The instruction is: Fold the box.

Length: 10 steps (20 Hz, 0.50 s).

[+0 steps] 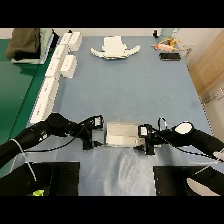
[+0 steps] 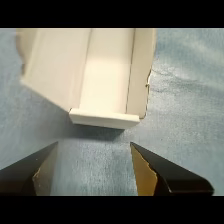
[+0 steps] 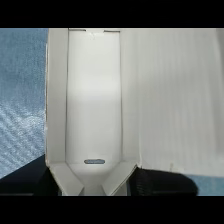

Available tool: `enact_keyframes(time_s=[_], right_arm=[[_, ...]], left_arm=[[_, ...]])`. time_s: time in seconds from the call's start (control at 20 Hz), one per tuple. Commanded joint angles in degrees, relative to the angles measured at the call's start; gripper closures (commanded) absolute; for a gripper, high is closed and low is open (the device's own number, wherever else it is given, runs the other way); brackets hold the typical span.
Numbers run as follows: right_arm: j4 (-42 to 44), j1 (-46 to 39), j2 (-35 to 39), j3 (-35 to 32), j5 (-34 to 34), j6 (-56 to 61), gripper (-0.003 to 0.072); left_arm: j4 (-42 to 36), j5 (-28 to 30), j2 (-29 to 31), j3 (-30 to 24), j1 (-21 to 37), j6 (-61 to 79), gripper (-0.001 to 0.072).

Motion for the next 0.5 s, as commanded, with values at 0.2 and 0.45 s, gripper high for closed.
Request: enact_keyframes(time_s=[0.2,0.45], right_arm=[[0.0,0.0,0.0,0.0,0.0,0.0,0.0178],[0.0,0.0,0.0,0.0,0.0,0.0,0.0178]], left_arm=[[-6.6,4.0,-4.8,-0.2,-4.0,10.1,-0.0011],[-6.8,3.8,-5.1,-0.1,-4.0,11.9,-0.0011]])
